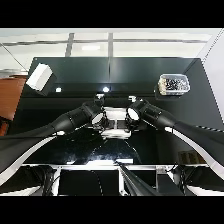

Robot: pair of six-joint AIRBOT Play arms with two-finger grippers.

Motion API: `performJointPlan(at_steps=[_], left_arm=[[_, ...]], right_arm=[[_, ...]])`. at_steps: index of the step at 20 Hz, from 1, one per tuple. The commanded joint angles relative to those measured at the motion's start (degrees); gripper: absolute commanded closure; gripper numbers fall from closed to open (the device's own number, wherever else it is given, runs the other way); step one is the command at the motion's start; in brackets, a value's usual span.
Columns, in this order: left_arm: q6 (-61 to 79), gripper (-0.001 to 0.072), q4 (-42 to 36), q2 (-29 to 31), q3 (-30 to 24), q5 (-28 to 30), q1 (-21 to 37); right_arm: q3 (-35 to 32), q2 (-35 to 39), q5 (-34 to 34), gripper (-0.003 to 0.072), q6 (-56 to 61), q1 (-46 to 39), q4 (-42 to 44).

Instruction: Fold the box and place the chain.

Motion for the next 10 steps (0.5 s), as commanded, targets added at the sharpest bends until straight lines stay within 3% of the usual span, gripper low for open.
performJointPlan(at_steps=[1, 6, 7, 10], left_arm=[[-0.02, 0.0680, 0.00, -0.02, -0.02, 0.02, 0.02], [-0.02, 0.0680, 0.00, -0.02, -0.02, 0.07, 0.02], [-0.02, 0.0680, 0.00, -0.02, -0.02, 0.07, 0.02], [-0.02, 0.0680, 0.00, -0.02, -0.02, 0.04, 0.02]], right_arm=[[-0.02, -0.22, -0.66, 0.0550, 0.02, -0.02, 0.04], [-0.02, -0.22, -0.59, 0.0555, 0.04, -0.02, 0.07], [0.00, -0.22, -0.59, 0.0641, 0.04, -0.02, 0.07], [0.00, -0.22, -0.48, 0.0651, 0.04, -0.02, 0.07]])
